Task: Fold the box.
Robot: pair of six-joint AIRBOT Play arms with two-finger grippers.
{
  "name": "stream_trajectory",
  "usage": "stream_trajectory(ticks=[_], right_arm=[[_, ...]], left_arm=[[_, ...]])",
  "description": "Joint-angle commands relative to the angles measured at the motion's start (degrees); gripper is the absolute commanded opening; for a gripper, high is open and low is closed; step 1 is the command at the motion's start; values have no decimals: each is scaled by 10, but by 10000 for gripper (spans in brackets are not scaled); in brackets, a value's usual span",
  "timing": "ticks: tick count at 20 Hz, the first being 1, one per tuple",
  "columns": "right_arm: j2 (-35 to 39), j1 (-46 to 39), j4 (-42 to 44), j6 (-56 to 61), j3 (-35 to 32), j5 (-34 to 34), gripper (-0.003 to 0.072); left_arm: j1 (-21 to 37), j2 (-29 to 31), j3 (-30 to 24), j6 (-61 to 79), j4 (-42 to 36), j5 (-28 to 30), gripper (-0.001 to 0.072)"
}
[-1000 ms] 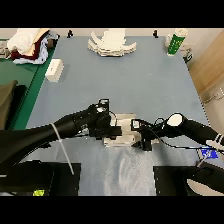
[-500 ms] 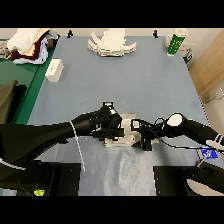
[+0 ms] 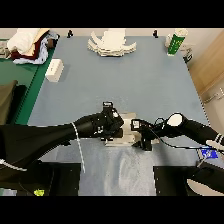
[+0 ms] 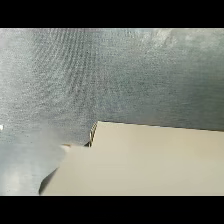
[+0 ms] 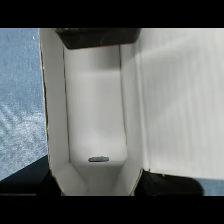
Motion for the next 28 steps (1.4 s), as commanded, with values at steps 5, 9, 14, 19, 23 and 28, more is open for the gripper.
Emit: stream_trajectory(ticks=[5,9,14,19,23,28], right_arm=[[0,0,1,0,0,0,452],[0,0,1,0,0,0,452],[0,0,1,0,0,0,452],[0,0,1,0,0,0,452],[0,0,1,0,0,0,452],[0,0,1,0,0,1,452]], left_arm=[[1,63,19,28,2,-94,663],[1,155,45,45,17,-230,655],[1,216,45,62,96,-260,27],[53,244,25,387,66,-166,15],[224,345,-100,937,-160,-77,15],[373,378,-257,1266,-324,69,694]])
